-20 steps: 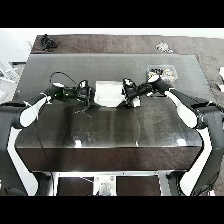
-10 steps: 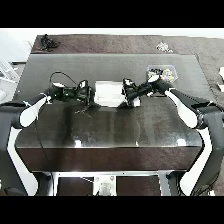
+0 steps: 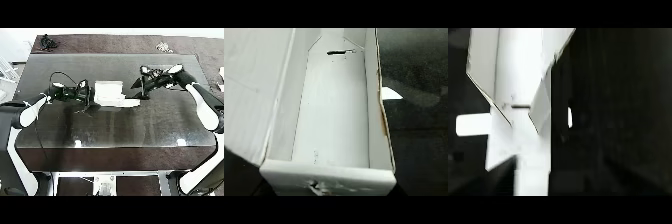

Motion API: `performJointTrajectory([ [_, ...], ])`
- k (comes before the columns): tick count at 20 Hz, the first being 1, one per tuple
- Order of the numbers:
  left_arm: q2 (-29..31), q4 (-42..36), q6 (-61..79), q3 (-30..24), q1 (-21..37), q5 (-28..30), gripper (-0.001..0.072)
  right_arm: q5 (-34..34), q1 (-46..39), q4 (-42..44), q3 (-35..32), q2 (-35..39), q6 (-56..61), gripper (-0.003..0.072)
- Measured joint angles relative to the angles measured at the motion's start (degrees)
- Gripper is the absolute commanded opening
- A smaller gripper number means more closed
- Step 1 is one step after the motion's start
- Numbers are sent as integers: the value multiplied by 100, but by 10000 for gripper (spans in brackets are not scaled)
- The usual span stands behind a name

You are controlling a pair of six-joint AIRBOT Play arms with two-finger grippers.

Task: Fold the box and place the chain.

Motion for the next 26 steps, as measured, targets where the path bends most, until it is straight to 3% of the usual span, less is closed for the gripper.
performJointTrajectory([
  [4, 0, 2, -2, 0, 0, -4, 462, 732, 44, 1338, -44, 199, 251, 11],
  [9, 0, 4, -2, 0, 0, -7, 462, 160, 579, 1904, -87, 190, 667, 11],
  [17, 0, 4, -4, 2, 0, -7, 462, -1154, 903, 1419, -90, -179, 1088, 11],
  [26, 0, 4, -7, 0, 0, -7, 462, -1648, 977, 573, -70, -317, 1244, 11],
])
